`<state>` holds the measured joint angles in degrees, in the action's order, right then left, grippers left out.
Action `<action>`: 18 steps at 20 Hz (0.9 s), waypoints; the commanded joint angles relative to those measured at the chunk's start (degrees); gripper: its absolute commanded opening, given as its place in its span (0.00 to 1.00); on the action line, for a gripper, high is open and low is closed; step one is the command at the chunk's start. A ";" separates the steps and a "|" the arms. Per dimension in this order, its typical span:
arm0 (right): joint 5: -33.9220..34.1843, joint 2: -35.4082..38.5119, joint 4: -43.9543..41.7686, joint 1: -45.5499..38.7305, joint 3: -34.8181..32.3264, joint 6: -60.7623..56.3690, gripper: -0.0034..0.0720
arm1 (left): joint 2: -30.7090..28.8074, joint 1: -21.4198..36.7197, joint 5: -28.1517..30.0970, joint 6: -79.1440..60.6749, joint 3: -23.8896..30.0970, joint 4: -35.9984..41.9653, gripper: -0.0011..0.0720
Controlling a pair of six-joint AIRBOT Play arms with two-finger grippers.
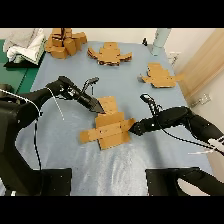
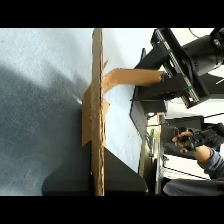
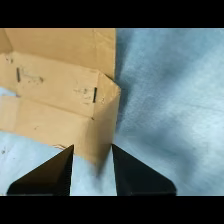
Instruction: Fold the box.
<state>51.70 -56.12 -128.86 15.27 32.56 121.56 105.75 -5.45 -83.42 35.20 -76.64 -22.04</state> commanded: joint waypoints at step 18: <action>-7.74 -2.78 11.85 -9.53 11.04 -22.56 0.05 | -23.58 -16.68 38.40 -30.56 21.16 -5.97 0.02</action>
<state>45.32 -57.76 -116.88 5.80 43.44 99.39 84.99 -20.43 -55.29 10.59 -61.80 -27.79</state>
